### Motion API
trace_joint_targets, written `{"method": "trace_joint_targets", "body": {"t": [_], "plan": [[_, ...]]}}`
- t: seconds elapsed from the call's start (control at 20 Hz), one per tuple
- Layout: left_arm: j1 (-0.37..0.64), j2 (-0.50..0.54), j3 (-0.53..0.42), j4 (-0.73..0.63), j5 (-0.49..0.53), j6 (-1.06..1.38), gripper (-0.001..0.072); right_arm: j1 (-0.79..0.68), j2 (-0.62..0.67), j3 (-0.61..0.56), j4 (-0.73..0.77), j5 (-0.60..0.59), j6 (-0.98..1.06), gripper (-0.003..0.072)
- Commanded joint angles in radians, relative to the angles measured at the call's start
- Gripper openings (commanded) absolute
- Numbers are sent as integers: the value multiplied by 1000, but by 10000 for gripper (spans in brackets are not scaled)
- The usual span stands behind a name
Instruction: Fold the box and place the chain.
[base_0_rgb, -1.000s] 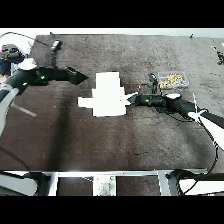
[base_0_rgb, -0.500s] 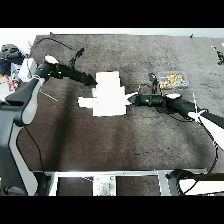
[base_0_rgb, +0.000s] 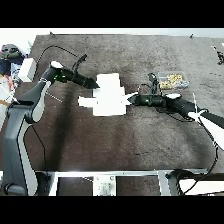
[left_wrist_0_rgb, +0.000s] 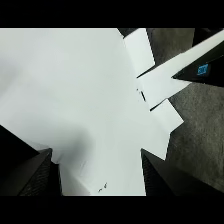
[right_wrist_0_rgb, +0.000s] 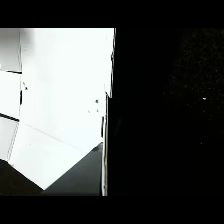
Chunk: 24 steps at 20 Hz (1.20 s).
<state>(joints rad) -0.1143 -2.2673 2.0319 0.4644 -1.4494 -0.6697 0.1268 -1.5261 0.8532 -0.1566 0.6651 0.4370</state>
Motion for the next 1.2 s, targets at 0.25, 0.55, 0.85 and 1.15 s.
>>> {"method": "trace_joint_targets", "body": {"t": [0.25, 0.55, 0.85, 1.15], "plan": [[50, -8, 42, 27, -31, -14, 597, -1, 1, 1, -4, 11, 0, 10], [-16, -23, 11, 15, -23, 43, 596, -1, 1, 1, -4, 12, -1, 10], [-29, -25, 11, 11, -63, 42, 440, -2, 1, 1, -4, 8, -1, 10], [-31, -25, 11, 10, -107, 44, 102, -2, 1, 1, -4, 8, -1, 10]]}}
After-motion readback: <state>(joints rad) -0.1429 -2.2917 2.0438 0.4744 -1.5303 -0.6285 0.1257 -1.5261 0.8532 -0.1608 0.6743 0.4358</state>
